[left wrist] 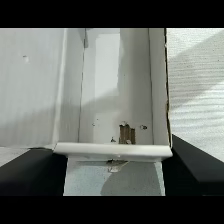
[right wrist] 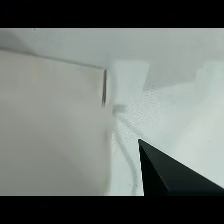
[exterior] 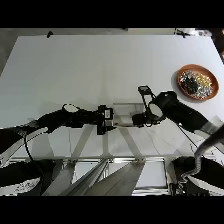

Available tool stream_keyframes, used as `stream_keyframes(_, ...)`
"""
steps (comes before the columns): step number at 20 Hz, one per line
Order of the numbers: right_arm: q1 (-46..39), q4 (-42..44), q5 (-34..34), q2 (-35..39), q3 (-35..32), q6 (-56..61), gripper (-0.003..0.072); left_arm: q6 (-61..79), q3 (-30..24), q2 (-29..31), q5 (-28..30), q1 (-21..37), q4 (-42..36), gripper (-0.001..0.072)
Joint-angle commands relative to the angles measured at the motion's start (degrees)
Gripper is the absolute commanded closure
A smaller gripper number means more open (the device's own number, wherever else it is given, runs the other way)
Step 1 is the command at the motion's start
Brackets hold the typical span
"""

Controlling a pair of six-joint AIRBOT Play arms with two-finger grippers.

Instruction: Fold the box and place the chain.

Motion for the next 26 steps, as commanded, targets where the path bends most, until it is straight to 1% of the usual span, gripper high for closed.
stream_keyframes(1,-1.3,-2.0,2.3,7.4,0.1,-2.1,0.0215,0.0,0.0,0.0,-0.1,0.0,0.0,0.0321)
stream_keyframes(2,-2.9,-2.2,2.2,9.6,0.3,-3.0,0.0200,0.0,0.0,0.0,-0.1,0.0,0.0,0.0321)
stream_keyframes(4,-8.2,-2.3,2.2,13.1,1.4,-7.2,0.0200,0.0,0.0,0.0,-0.1,0.0,0.0,0.0321)
stream_keyframes(6,-16.9,-3.7,1.0,14.3,2.8,-12.3,0.0201,0.0,0.0,0.0,-0.1,0.0,0.0,0.0321)
stream_keyframes(7,-22.5,-4.7,-0.8,13.9,3.6,-15.4,0.0201,0.0,0.0,0.0,-0.1,0.0,0.0,0.0321)
stream_keyframes(9,-34.9,-4.6,-5.3,11.4,5.3,-22.1,0.0202,0.0,0.0,0.0,-0.1,0.0,0.0,0.0321)
stream_keyframes(11,-45.9,-4.5,-9.8,6.8,7.1,-27.3,0.0200,0.0,0.0,0.0,-0.1,0.0,0.0,0.0321)
stream_keyframes(12,-50.1,-4.3,-11.9,4.2,7.9,-29.0,0.0184,0.0,0.0,0.0,-0.1,0.0,0.0,0.0321)
stream_keyframes(13,-53.6,-4.1,-14.1,1.3,8.9,-30.6,0.0126,0.0,0.0,0.0,-0.1,0.0,0.0,0.0321)
stream_keyframes(14,-55.8,-4.0,-15.8,-1.5,9.8,-31.6,0.0126,0.0,0.0,0.0,-0.1,0.0,0.0,0.0321)
stream_keyframes(16,-57.9,-4.2,-18.7,-7.8,11.9,-32.2,0.0126,0.0,0.0,0.0,-0.1,0.0,0.0,0.0321)
stream_keyframes(18,-57.9,-3.9,-21.7,-13.0,13.8,-32.2,0.0126,0.0,0.0,0.0,-0.1,0.0,0.0,0.0321)
stream_keyframes(20,-57.5,-3.5,-23.3,-17.4,15.8,-31.9,0.0127,0.0,0.0,0.0,-0.1,0.0,0.0,0.0321)
stream_keyframes(23,-57.5,-3.6,-23.6,-22.6,19.0,-31.4,0.0128,0.0,0.0,0.0,-0.1,0.0,0.0,0.0321)
stream_keyframes(26,-56.9,-3.3,-22.0,-25.1,20.3,-31.4,0.0141,0.0,0.0,0.0,-0.1,0.0,0.0,0.0321)
